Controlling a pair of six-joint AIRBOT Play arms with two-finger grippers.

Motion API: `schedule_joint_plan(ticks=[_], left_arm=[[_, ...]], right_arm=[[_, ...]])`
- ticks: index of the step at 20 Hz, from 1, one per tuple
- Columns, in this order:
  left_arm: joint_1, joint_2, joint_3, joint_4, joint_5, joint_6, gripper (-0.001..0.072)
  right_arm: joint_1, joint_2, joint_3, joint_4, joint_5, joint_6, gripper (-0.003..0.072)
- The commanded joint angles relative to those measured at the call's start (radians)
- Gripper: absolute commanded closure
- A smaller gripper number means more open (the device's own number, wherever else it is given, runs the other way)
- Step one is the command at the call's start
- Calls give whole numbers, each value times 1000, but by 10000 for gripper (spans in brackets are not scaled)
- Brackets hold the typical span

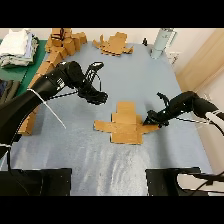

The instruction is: Fold the box.

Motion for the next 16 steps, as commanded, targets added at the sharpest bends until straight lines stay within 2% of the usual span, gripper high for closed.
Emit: schedule_joint_plan(ticks=[1,2,3,4,5,6,7,11,16], left_arm=[[1,0,1,-25,-14,4,568],[1,0,1,-32,-27,3,192],[1,0,1,-49,-34,13,124],[1,0,1,-59,-34,15,124],[1,0,1,-73,-34,16,124],[2,0,2,-85,-33,24,124],[2,0,2,-100,-33,42,124],[40,0,1,-201,-69,134,123],[202,-1,-56,-259,-137,196,123]], right_arm=[[4,-80,45,105,-92,-80,458],[9,-86,45,105,-105,-82,461],[16,-89,45,104,-117,-85,464],[22,-89,45,106,-128,-95,488],[30,-89,45,110,-137,-115,600],[45,-89,45,110,-139,-128,614],[60,-89,45,113,-138,-145,676],[153,-81,44,149,-21,-230,680],[297,17,-4,149,182,-329,681]])
